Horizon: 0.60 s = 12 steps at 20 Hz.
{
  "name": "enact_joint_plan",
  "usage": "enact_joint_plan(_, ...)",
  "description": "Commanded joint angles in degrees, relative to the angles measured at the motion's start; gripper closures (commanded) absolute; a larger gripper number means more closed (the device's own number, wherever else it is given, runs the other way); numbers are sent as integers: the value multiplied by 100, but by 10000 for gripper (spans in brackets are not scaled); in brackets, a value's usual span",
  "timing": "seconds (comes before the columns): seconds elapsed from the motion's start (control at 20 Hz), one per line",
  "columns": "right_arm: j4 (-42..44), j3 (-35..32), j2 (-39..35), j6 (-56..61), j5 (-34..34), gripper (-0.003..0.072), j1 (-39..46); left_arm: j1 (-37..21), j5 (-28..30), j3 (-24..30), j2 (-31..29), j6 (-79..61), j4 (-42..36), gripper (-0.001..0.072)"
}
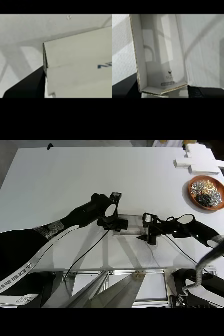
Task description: Fold the box and place the chain.
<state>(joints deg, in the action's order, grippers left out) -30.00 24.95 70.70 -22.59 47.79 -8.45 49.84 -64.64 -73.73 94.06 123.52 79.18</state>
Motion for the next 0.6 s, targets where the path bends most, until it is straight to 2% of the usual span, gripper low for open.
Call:
enact_joint_plan(0.0,2,-2,2,2,0,370,0,96,-33,-28,111,522,170,441)
enact_joint_plan(0.3,2,-2,2,2,0,370,0,131,-35,-28,173,898,149,442)
enact_joint_plan(0.35,2,-2,2,2,0,370,0,136,-35,-31,192,922,146,476)
enact_joint_plan(0.4,2,-2,2,2,2,370,0,146,-37,-31,221,918,149,555)
enact_joint_plan(0.55,2,-2,2,2,0,370,0,188,-35,-37,297,914,146,585)
